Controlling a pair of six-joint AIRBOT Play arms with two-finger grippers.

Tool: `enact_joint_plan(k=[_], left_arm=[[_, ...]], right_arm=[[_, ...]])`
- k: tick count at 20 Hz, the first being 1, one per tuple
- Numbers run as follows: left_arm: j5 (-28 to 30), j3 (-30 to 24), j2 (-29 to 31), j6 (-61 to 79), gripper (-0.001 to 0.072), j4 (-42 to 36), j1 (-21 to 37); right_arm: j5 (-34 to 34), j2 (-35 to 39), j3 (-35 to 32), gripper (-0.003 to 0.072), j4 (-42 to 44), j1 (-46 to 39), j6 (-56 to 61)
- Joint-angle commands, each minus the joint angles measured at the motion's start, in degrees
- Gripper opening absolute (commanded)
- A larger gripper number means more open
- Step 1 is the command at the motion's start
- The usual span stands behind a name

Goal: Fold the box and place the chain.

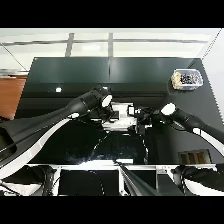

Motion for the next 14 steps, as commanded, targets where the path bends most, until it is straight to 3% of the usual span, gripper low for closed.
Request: enact_joint_plan(k=[1,2,5,12,14], left_arm=[[-1.22,0.04,-0.02,-1.36,0.0391,0.0,0.59],[-1.14,0.04,-0.02,-1.27,0.0235,0.02,0.66],[-0.68,0.04,-0.02,-0.61,0.0026,-0.22,0.46],[-0.66,0.04,-0.02,0.15,0.0026,-0.2,0.48],[-0.17,0.04,-0.02,0.15,0.0026,-0.2,0.52]], right_arm=[[0.04,0.02,-0.04,0.0477,-0.02,0.02,0.09],[0.04,0.02,-0.04,0.0477,-0.02,0.02,0.09],[0.07,0.02,-0.04,0.0477,-0.02,0.02,0.07],[0.07,0.02,-0.04,0.0499,0.0,0.02,0.15],[-0.28,0.02,-0.04,0.0692,-0.07,0.0,1.22]])
